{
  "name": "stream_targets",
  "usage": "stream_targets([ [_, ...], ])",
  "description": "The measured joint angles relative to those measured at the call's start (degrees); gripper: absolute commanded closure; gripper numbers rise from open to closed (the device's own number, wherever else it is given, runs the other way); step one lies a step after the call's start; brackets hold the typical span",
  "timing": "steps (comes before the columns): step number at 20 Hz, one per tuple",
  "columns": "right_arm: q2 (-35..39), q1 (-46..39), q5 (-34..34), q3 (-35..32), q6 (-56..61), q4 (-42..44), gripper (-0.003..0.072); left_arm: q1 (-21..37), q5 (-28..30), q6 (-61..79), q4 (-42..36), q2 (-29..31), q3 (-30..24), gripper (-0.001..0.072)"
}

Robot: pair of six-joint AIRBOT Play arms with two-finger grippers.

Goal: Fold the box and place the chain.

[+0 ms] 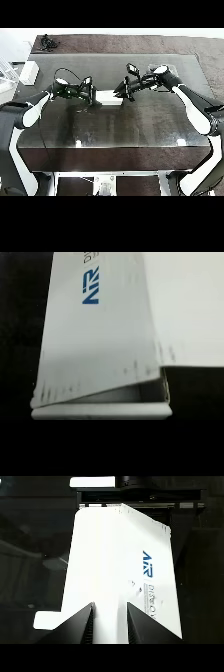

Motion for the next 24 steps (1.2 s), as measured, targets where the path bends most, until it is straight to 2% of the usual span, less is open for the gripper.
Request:
stream_targets([
  [2,-0.09,0.13,0.13,-0.24,0.15,0.50,0.0412,0.00,0.00,0.00,0.00,0.00,0.00,0.0401],
  [3,-0.15,0.39,-0.42,-0.33,0.13,0.50,0.0385,0.00,0.00,0.00,0.00,0.00,0.00,0.0401],
  [6,-0.20,1.36,-1.75,-0.46,-0.15,0.48,0.0232,0.00,0.00,0.00,0.00,0.00,0.00,0.0401],
  [18,-0.20,4.22,-9.09,-0.52,-5.07,-1.20,0.0237,0.00,0.00,-0.02,0.00,0.00,0.00,0.0401],
  [19,-0.20,4.33,-9.44,-0.52,-5.18,-1.25,0.0259,0.00,0.00,0.00,0.00,0.00,0.00,0.0401],
  [21,-0.13,4.52,-9.81,-0.52,-5.14,-1.79,0.0375,0.00,0.00,-0.02,0.00,0.00,0.00,0.0401],
  [24,0.61,4.28,-8.81,-0.42,-3.50,-2.91,0.0411,0.00,-0.02,-0.02,0.00,0.00,0.00,0.0401],
])
